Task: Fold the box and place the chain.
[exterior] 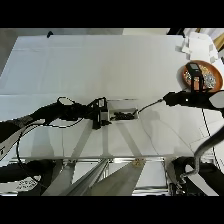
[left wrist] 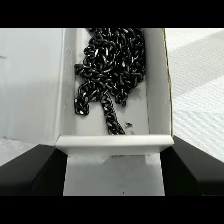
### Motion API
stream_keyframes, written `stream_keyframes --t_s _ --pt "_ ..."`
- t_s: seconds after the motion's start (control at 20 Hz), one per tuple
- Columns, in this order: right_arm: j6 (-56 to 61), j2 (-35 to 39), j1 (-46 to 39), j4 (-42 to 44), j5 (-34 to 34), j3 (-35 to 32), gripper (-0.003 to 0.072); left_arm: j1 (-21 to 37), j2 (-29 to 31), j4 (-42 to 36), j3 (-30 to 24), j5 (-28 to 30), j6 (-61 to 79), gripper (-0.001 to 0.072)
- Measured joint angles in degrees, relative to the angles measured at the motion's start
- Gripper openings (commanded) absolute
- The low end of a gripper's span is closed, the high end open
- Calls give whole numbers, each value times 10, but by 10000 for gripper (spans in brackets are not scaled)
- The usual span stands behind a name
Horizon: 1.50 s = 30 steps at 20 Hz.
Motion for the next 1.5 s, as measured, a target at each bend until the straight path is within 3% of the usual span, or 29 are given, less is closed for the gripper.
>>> stream_keyframes --t_s 0.25,0.55,0.9,0.95,1.05,1.15,1.2,1.5 --pt "22 -112 -8 -56 15 66 345 0 0 0 0 0 0 137" --pt "28 -214 7 -72 1 87 345 0 0 0 0 0 0 137" --pt "30 -261 24 -76 -30 90 334 0 0 0 0 0 0 137" --pt "33 -262 24 -76 -32 90 309 0 0 0 0 0 0 137" --pt "39 -264 25 -77 -36 90 186 0 0 0 0 0 0 137" --pt "41 -265 26 -77 -36 90 130 0 0 0 0 0 0 137" --pt "42 -265 26 -77 -35 91 19 0 0 0 0 0 0 137" --pt "42 -257 26 -77 -9 90 18 0 0 0 0 0 0 137"
